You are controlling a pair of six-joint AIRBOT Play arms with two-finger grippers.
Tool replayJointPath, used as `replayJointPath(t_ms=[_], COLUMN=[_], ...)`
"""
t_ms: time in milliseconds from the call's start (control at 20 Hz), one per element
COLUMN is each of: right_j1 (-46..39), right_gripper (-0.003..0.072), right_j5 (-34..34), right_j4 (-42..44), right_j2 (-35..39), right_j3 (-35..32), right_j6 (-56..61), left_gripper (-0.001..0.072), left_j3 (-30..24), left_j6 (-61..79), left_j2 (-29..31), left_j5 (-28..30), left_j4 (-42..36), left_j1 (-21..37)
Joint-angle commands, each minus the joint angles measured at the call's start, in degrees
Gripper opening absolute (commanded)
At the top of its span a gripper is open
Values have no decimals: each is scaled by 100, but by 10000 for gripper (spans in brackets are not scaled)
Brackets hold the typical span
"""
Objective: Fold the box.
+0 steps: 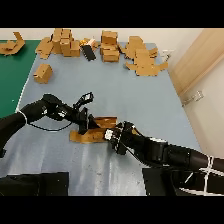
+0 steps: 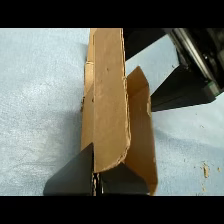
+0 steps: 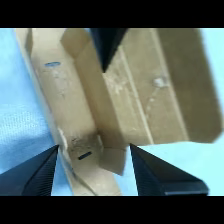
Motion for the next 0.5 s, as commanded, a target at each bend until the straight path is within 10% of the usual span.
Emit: replayJointPath(t_ms=[0, 450], right_j1=[-140, -765], right_gripper=[718, 718], right_j5=[-7, 138], right_j4=[170, 1300], right_j2=[197, 192], right_j3=[4, -2], right_j6=[-170, -1672], left_gripper=[12, 13], left_j3=[-2, -2], left_j6=[4, 2], left_j2=[-2, -2], left_j5=[-4, -7], left_j4=[4, 4], left_j1=[2, 0])
